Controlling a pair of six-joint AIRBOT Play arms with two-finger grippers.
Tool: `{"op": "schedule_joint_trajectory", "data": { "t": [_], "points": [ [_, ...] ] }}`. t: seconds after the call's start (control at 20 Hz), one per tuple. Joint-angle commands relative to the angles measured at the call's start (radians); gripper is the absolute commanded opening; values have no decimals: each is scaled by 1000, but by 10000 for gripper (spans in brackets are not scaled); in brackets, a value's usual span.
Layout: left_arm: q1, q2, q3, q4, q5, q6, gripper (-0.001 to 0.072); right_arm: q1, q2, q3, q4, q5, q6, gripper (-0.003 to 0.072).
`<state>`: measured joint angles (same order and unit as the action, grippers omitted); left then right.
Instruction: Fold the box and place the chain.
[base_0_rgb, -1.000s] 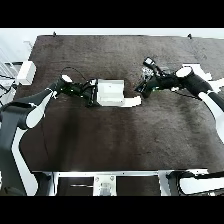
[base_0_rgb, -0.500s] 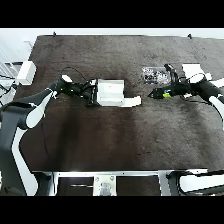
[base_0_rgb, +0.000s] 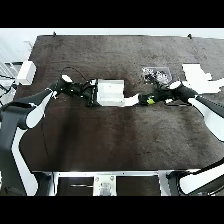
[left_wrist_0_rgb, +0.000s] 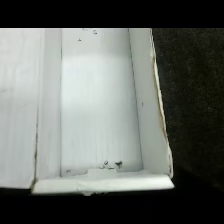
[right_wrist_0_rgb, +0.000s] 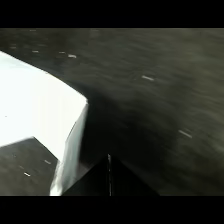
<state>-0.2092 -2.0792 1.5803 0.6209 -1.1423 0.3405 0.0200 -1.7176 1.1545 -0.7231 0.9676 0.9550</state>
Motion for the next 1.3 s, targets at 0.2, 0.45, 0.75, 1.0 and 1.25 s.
{"op": "schedule_joint_trajectory", "data": {
  "t": [0.2, 0.45, 0.75, 1.0, 1.25],
  "points": [
    [0, 0, 0, 0, 2, 0, 470, 89, 68, 9, 62, -5, -47, 205],
    [0, 0, 0, 0, 2, 0, 469, 93, 117, 14, 61, 14, -47, 475],
    [0, 0, 0, 0, 2, 0, 469, 118, 92, 17, 93, -36, -12, 538],
    [0, 0, 0, 0, 2, 0, 469, 136, 66, 65, 103, -36, 41, 538],
    [0, 0, 0, 0, 2, 0, 470, 157, 63, 73, 86, -37, 93, 536]
  ]
}}
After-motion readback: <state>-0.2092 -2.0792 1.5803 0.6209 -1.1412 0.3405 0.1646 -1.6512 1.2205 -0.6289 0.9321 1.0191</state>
